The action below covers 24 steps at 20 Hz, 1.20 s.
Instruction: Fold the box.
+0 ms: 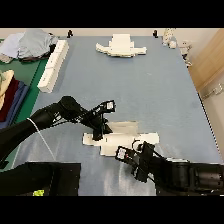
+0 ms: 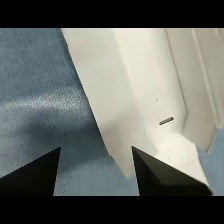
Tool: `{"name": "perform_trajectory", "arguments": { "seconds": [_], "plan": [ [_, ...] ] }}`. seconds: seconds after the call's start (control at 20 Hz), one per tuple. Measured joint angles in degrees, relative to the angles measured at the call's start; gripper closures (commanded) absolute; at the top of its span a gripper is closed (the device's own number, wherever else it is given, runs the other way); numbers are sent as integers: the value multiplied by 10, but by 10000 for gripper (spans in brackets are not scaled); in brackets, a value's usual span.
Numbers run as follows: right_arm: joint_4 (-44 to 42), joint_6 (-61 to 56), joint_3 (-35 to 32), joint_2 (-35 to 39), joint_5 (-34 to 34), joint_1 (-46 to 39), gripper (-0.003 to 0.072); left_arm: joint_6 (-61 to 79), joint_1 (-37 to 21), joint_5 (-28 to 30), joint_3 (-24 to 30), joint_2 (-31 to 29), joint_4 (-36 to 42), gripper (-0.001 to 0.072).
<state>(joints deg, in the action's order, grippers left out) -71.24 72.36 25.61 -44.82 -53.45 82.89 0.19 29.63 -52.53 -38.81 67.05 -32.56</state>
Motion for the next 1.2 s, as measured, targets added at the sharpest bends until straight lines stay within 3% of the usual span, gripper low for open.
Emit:
{"name": "perform_trajectory", "arguments": {
  "seconds": [0.3,0.75,1.2],
  "plan": [
    [68,-41,-2,-32,37,-24,-33,0,0,0,0,0,0,697],
    [96,-89,-1,32,23,-79,-33,0,0,0,0,0,0,697],
    [-33,76,-22,28,52,-52,-33,0,0,0,0,0,0,697]
  ]
}}
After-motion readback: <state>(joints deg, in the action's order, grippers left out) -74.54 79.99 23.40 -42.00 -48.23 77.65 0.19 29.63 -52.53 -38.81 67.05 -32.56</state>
